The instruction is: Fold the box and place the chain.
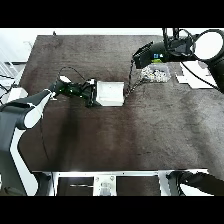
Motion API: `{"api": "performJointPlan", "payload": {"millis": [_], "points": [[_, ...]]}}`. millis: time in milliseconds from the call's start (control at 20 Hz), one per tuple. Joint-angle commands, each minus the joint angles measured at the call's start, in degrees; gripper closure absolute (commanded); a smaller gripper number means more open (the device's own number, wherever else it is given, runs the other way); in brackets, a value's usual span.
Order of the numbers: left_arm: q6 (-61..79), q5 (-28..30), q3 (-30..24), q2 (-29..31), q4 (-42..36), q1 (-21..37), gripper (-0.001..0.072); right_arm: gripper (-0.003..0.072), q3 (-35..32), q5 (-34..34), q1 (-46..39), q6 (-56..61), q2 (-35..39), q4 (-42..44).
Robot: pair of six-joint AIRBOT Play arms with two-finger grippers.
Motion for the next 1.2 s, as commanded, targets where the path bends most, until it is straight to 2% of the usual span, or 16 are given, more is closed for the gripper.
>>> {"api": "performJointPlan", "payload": {"millis": [0,250,400,700,850,900,950,1000,1150], "points": [[0.0,0.0,0.0,0.0,0.0,0.0,0.0347,0.0682,-0.7,0.8,0.7,1.6,0.3,1.8],[0.0,0.0,0.0,0.0,0.0,0.0,0.0347,0.0682,-4.6,-7.0,5.6,1.6,-1.7,4.3],[0.0,0.0,0.0,0.0,0.0,0.0,0.0347,0.0681,-5.8,-11.1,7.6,1.6,-4.2,9.2],[0.0,0.0,0.0,0.0,0.0,0.0,0.0348,0.0683,-8.6,-15.9,9.1,0.5,-15.2,15.6],[0.0,0.0,0.0,0.0,0.0,0.0,0.0347,0.0679,-10.2,-17.4,9.0,-1.4,-20.7,15.6],[0.0,0.0,0.0,0.0,0.0,0.0,0.0347,0.0560,-10.2,-17.4,8.9,-3.8,-21.6,15.6],[0.0,0.0,0.0,0.0,0.0,0.0,0.0347,0.0261,-10.2,-17.4,8.5,-6.0,-21.6,15.6],[0.0,0.0,0.0,0.0,0.0,0.0,0.0347,0.0111,-9.9,-17.1,7.8,-8.3,-21.0,15.4],[0.0,0.0,0.0,0.0,0.0,0.0,0.0347,0.0111,-9.9,-12.6,4.0,-14.0,-16.7,13.8]]}}
